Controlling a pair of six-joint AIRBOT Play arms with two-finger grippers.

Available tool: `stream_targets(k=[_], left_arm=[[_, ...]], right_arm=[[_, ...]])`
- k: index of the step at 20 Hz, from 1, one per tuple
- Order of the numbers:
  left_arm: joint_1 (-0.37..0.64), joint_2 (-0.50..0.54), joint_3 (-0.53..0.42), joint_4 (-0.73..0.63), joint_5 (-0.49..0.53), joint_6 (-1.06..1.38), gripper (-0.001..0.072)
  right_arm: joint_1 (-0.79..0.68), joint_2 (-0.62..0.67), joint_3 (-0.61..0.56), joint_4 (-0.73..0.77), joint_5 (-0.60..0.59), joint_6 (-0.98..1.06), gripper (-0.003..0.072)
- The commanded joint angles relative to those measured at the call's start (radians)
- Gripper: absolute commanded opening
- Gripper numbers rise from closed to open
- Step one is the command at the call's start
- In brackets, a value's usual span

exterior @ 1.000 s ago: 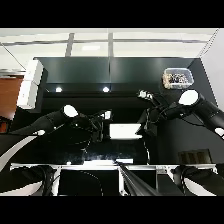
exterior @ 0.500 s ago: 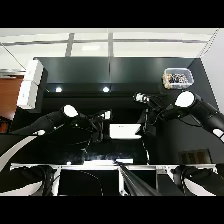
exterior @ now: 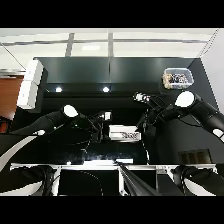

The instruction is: Fold the box and place the chain.

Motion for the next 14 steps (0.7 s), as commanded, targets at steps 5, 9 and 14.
stream_targets(k=[5,9,14], left_arm=[[0.0,0.0,0.0,-0.002,0.004,-0.002,0.0336],[0.0,0.0,0.0,-0.002,0.011,-0.002,0.0338],[0.0,0.0,0.0,-0.002,0.011,-0.002,0.0338]], right_arm=[[0.0,0.003,0.0,0.002,0.02,0.003,0.0323],[0.0,0.054,0.0,0.0,0.02,0.003,0.032],[0.0,0.072,-0.001,-0.022,0.011,0.007,0.0319]])
